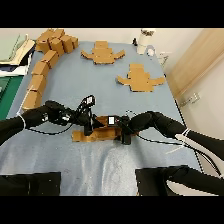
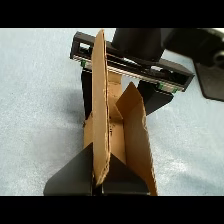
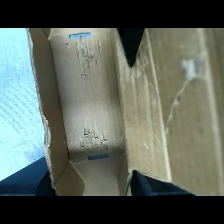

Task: Fold the box.

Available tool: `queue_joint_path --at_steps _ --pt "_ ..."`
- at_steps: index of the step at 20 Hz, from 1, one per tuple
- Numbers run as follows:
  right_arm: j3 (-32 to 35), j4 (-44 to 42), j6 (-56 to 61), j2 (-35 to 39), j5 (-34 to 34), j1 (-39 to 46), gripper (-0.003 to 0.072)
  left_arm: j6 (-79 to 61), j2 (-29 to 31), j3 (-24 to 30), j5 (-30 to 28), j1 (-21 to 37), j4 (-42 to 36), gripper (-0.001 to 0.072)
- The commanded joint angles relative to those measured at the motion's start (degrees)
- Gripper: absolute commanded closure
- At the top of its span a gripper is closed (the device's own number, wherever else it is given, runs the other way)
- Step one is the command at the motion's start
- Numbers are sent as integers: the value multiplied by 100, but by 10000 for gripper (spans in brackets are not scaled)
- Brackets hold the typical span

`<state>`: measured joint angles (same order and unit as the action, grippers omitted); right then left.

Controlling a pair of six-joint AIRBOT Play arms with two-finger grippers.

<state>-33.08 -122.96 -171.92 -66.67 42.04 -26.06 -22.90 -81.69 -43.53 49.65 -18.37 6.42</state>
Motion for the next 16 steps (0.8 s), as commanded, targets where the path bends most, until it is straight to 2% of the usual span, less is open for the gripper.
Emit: queue_joint_path --at_steps 1,13,16 --pt "-4 13 0 -4 4 -7 130 -2 2 2 -2 0 0 695" --pt "-4 66 0 -4 7 -4 129 2 2 2 -11 -2 -66 695" --pt "-4 70 0 -4 7 -4 129 396 4 2 -111 22 -61 694"
